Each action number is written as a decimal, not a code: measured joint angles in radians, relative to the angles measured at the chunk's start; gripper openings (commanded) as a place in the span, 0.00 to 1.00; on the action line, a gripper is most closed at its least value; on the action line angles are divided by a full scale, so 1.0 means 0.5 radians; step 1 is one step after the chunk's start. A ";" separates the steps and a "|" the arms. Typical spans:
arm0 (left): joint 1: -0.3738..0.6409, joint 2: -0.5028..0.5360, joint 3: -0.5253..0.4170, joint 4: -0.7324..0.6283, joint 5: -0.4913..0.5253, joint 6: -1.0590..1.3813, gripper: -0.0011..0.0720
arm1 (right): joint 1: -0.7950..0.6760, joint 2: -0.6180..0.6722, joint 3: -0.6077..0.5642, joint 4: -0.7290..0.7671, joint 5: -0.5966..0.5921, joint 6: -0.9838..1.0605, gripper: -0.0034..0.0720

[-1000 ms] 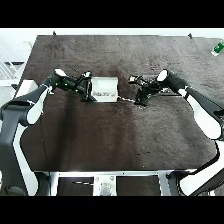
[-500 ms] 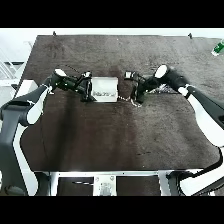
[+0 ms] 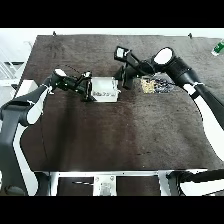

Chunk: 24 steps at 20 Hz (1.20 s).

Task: Fold the box and place the chain.

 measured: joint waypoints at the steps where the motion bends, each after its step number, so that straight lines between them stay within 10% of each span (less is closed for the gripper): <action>1: 0.000 0.000 0.000 0.000 0.000 0.000 0.71 | 0.031 -0.004 0.002 0.007 -0.047 -0.003 0.06; 6: 0.000 0.000 0.001 0.000 0.000 0.000 0.71 | 0.111 -0.114 0.012 0.021 -0.201 -0.005 0.06; 7: 0.000 0.000 0.000 0.000 0.000 0.000 0.71 | 0.117 -0.148 0.014 0.027 -0.224 -0.002 0.14; 9: 0.000 0.000 0.001 0.000 0.000 0.000 0.71 | 0.120 -0.217 0.014 0.020 -0.259 0.005 0.73; 10: 0.000 0.000 0.000 0.000 0.000 0.000 0.71 | 0.121 -0.237 0.014 0.020 -0.273 0.005 0.77; 14: 0.000 0.000 0.000 0.000 0.000 0.000 0.71 | 0.121 -0.264 0.018 0.022 -0.311 0.012 0.76; 17: 0.000 0.000 0.001 0.000 0.000 0.000 0.71 | 0.114 -0.198 0.019 0.024 -0.309 0.064 0.35; 24: 0.000 0.000 0.000 -0.001 0.000 0.000 0.71 | -0.187 -0.064 0.021 0.414 -0.307 0.224 0.09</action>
